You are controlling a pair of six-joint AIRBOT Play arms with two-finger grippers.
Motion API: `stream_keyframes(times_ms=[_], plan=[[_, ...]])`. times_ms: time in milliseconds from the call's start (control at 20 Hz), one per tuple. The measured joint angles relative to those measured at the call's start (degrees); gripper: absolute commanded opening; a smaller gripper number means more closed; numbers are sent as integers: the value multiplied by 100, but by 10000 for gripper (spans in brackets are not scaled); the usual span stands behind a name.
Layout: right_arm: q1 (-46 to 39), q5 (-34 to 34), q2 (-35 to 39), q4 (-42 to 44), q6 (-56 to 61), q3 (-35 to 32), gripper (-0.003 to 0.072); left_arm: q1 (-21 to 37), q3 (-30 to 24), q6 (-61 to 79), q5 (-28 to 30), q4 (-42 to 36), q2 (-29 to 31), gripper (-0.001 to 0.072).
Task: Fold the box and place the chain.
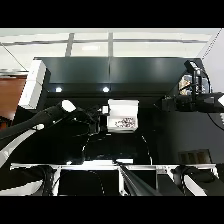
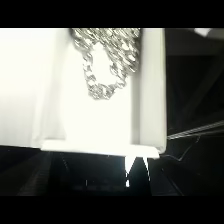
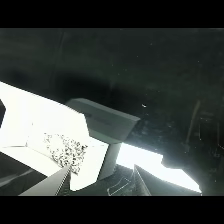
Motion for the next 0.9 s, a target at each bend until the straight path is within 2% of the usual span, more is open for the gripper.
stream_keyframes(times_ms=[450,500,550,600,650,700,750,900], plan=[[0,-7,0,0,0,-90,448,-20,105,70,-179,-66,-116,689],[0,-11,0,-4,0,-109,449,-24,107,111,-203,-76,-120,581],[0,-28,0,0,2,-122,449,-31,107,140,-254,-85,-125,418],[0,-46,0,-2,2,-131,449,-31,109,175,-258,-90,-127,352],[0,-94,0,2,0,-138,450,-35,109,179,-262,-92,-127,352],[0,-129,-2,0,4,-146,469,-35,109,199,-267,-92,-127,352],[0,-184,-15,2,61,-151,706,-35,109,216,-271,-90,-127,352],[116,-522,-234,39,315,-155,720,-35,109,221,-271,-92,-127,352]])
